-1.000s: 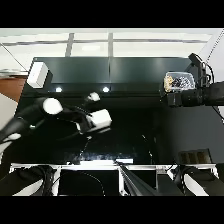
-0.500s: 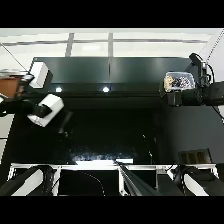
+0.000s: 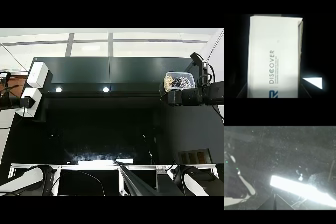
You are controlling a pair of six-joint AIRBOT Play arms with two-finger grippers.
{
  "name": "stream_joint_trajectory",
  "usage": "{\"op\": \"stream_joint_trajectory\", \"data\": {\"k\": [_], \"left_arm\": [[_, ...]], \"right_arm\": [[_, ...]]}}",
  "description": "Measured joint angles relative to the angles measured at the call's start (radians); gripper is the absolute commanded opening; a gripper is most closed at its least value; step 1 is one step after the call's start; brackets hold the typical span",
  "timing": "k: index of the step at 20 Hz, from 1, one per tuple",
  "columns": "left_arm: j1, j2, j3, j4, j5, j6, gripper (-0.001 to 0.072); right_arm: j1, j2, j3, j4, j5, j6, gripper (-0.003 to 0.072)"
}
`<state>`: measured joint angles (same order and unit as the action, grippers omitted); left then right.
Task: Fold the box and place the chain.
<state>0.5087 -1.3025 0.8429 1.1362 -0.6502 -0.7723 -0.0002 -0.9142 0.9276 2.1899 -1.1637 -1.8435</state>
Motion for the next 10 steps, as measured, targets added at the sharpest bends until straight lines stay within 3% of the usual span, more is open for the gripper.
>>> {"op": "stream_joint_trajectory", "data": {"k": [4,5,6,10], "left_arm": [[-0.003,-0.068,0.070,-0.017,0.037,0.005,0.0296],[-0.005,-0.077,0.079,-0.024,0.043,0.005,0.0416],[-0.008,-0.083,0.086,-0.029,0.046,0.005,0.0720],[-0.018,-0.079,0.104,-0.033,0.028,0.005,0.0711]], "right_arm": [[0.000,0.000,0.000,-0.002,0.000,0.014,0.0024],[0.000,0.000,0.000,-0.003,0.000,0.015,0.0025],[0.000,0.000,0.000,-0.003,0.000,0.017,0.0025],[0.000,0.000,0.000,-0.003,-0.003,0.022,0.0024]]}}
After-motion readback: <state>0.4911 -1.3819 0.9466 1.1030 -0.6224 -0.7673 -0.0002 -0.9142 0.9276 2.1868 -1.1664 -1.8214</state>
